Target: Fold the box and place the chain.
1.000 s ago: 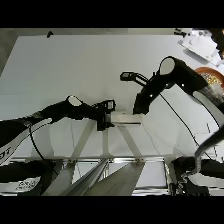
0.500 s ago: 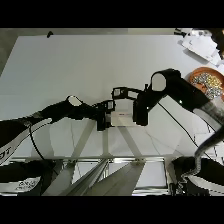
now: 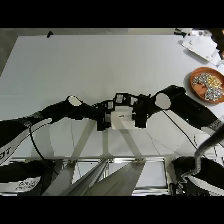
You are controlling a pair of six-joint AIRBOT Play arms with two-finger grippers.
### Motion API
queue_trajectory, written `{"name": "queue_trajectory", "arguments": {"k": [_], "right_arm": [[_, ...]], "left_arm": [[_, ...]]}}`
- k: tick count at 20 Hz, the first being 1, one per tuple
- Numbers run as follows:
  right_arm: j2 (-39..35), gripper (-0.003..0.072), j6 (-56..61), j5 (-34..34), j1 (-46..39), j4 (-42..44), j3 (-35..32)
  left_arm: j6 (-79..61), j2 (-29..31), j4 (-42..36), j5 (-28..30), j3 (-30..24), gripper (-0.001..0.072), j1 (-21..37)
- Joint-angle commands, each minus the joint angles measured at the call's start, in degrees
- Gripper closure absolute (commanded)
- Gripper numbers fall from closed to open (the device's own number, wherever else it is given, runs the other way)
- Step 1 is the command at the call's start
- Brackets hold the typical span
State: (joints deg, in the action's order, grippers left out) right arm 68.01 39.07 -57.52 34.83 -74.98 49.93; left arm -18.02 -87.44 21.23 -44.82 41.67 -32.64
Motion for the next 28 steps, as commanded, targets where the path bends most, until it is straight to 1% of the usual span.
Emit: {"name": "queue_trajectory", "arguments": {"k": [1, 8, 12, 18, 22, 25, 28], "right_arm": [[-0.3, 0.0353, -0.1, 2.5, 0.3, 0.2, -0.4], [-2.2, 0.0353, -3.4, 2.6, 6.7, 0.2, -0.6], [-2.2, 0.0354, -2.9, 5.3, 8.0, 0.2, -1.8], [-2.2, 0.0355, 3.7, 7.3, 7.9, -5.1, -3.5], [-2.2, 0.0356, 7.6, 7.0, 7.9, -8.4, -3.5], [-2.2, 0.0418, 7.6, 7.0, 7.9, -8.4, -3.5], [-2.2, 0.0425, 7.7, 7.0, 7.9, -8.4, -3.5]], "left_arm": [[0.0, 0.0, 0.0, 0.0, 0.0, 0.0367, 0.0], [0.0, 0.0, 0.0, 0.0, 0.0, 0.0367, 0.0], [0.0, 0.0, 0.0, 0.0, 0.0, 0.0367, 0.0], [0.0, 0.0, 0.0, 0.0, 0.0, 0.0367, 0.0], [0.0, 0.0, 0.0, 0.0, 0.0, 0.0367, 0.0], [0.0, 0.0, 0.0, 0.0, 0.0, 0.0367, 0.0], [0.0, 0.0, 0.0, 0.0, 0.0, 0.0367, 0.0]]}}
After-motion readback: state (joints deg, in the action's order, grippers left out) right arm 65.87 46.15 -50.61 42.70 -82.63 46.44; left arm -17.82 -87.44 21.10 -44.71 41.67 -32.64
